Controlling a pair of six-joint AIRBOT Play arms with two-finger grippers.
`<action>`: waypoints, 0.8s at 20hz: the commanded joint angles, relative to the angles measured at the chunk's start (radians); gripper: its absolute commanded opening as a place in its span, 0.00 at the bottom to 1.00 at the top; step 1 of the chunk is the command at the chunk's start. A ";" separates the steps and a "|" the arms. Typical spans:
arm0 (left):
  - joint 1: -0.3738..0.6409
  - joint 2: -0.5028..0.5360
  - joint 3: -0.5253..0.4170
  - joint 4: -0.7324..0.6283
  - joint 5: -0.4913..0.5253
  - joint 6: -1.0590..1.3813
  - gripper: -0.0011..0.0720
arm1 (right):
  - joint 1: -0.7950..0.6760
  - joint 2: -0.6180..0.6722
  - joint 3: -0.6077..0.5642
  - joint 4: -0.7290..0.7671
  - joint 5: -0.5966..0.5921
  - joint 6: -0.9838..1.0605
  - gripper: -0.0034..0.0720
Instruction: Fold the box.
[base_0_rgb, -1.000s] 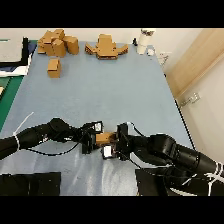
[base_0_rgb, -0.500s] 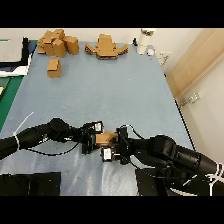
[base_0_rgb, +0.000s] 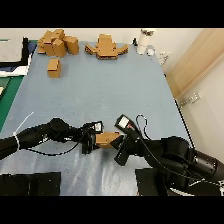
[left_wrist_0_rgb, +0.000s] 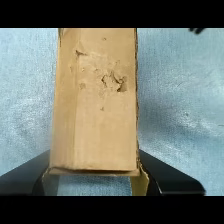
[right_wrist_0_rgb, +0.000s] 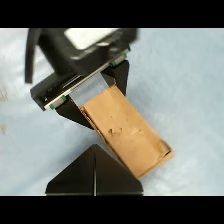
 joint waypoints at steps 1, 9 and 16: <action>0.000 -0.001 0.001 0.000 0.000 0.000 0.62 | -0.035 0.013 -0.047 0.101 0.122 0.324 0.04; 0.000 -0.001 0.001 0.000 0.000 0.000 0.62 | -0.082 -0.070 -0.174 0.485 0.409 0.324 0.04; 0.000 -0.001 0.001 0.000 0.000 0.000 0.62 | -0.073 -0.119 -0.180 0.487 0.435 0.325 0.04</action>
